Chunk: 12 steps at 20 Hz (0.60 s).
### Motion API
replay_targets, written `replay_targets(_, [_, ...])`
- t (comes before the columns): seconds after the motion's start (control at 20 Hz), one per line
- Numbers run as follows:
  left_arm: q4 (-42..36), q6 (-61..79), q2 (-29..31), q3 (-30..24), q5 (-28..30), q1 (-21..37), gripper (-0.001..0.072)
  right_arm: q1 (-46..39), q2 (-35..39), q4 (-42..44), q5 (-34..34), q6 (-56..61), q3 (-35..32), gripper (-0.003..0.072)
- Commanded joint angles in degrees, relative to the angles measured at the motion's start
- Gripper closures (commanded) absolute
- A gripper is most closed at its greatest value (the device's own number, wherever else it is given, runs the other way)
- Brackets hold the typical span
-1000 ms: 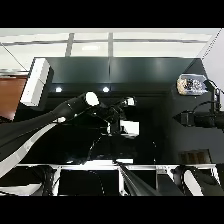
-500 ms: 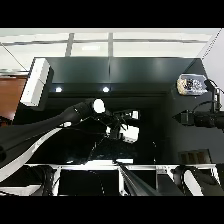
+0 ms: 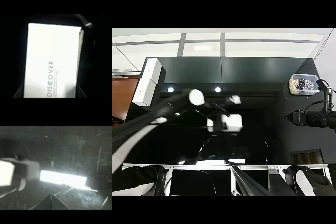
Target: Fold the box and place the chain.
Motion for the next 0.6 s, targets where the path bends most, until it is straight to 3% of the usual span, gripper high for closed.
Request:
replay_targets(0.0, [13.1,-17.5,7.8,-2.8,-8.2,12.3,0.0582,0.0,0.0,0.0,0.0,0.0,0.0,0.0667])
replay_targets(0.25, [23.1,-30.5,17.3,-11.8,-11.6,38.6,0.058,0.0,0.0,0.0,-0.2,0.0,0.0,0.0668])
replay_targets(0.4, [23.6,-32.4,17.5,-14.6,-11.0,55.9,0.058,0.0,0.0,0.0,-0.7,0.0,-0.2,0.0667])
replay_targets(0.55, [23.2,-32.0,17.3,-14.4,-10.7,68.3,0.0564,0.0,0.0,0.0,-0.9,0.0,-0.2,0.0668])
